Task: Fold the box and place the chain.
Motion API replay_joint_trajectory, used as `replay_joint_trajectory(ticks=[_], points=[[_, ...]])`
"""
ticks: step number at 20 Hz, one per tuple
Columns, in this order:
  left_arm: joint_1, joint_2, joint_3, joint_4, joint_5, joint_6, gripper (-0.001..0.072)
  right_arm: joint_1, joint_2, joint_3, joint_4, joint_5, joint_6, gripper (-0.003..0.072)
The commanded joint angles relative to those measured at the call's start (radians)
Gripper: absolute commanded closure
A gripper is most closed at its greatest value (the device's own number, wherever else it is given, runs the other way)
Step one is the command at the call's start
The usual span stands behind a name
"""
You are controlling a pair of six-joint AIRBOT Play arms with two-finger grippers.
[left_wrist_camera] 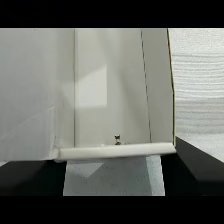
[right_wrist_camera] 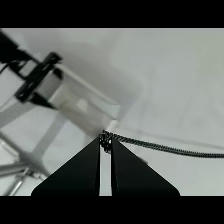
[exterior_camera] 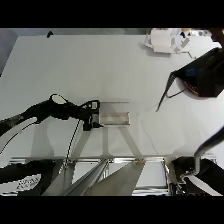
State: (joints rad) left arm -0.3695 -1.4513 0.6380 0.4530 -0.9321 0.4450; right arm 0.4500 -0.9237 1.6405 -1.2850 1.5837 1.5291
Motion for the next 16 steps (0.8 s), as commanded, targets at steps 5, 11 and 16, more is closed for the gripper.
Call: replay_joint_trajectory(ticks=[5,11,16], points=[[0.0,0.001,0.0,0.0,0.0,0.0,0.0499,0.33,0.002,-0.23,-0.06,-0.274,0.098,0.0667],[0.0,0.001,0.0,0.0,0.0,0.0,0.0499,0.36,-0.061,-0.41,-0.063,-0.478,0.117,0.0667],[0.0,0.001,0.0,0.0,0.001,0.0,0.0499,0.365,-0.169,-0.486,-0.042,-0.565,0.112,0.0667]])
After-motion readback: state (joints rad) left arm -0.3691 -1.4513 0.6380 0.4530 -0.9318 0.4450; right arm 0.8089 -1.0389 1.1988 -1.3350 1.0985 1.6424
